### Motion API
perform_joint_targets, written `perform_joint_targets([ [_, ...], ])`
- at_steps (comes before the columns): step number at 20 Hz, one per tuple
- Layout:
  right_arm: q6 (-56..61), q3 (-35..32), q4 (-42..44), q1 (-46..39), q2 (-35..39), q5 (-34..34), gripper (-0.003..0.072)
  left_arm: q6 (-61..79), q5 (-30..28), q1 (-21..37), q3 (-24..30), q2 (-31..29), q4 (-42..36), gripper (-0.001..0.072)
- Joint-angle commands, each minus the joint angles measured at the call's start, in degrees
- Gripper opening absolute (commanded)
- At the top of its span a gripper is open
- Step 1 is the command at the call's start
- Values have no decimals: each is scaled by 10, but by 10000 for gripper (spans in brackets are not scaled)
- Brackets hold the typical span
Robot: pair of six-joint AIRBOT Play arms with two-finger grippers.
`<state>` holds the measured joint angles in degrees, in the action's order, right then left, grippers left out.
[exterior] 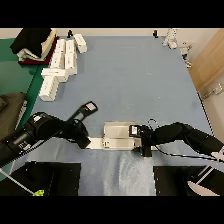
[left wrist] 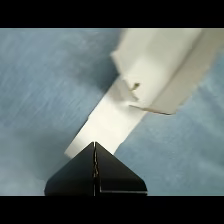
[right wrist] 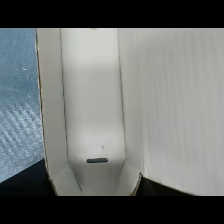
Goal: Fold the box.
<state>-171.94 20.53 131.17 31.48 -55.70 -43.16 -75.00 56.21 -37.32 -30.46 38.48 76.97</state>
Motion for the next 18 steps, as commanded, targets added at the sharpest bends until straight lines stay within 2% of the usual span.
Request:
perform_joint_targets([
  [1, 0, 0, 0, 0, 0, 0, 505, -266, 69, 59, -1, -26, 143, 19],
  [3, 0, 0, 0, 0, 0, 0, 505, -232, 74, 141, 2, -17, 81, 19],
  [7, 0, 0, 0, 0, 0, 0, 505, -60, 75, 324, 34, 32, -146, 19],
  [9, 0, 0, 0, 0, 0, 0, 505, 33, 87, 378, 62, 64, -263, 17],
  [10, 0, 0, 0, 0, 0, 0, 505, 53, 87, 382, 73, 75, -294, 17],
  [12, 0, 0, 0, 0, 0, 0, 505, 58, 68, 366, 92, 90, -309, 16],
  [18, 0, 0, 0, 0, 0, 0, 505, 47, -12, 262, 121, 118, -324, 17],
])
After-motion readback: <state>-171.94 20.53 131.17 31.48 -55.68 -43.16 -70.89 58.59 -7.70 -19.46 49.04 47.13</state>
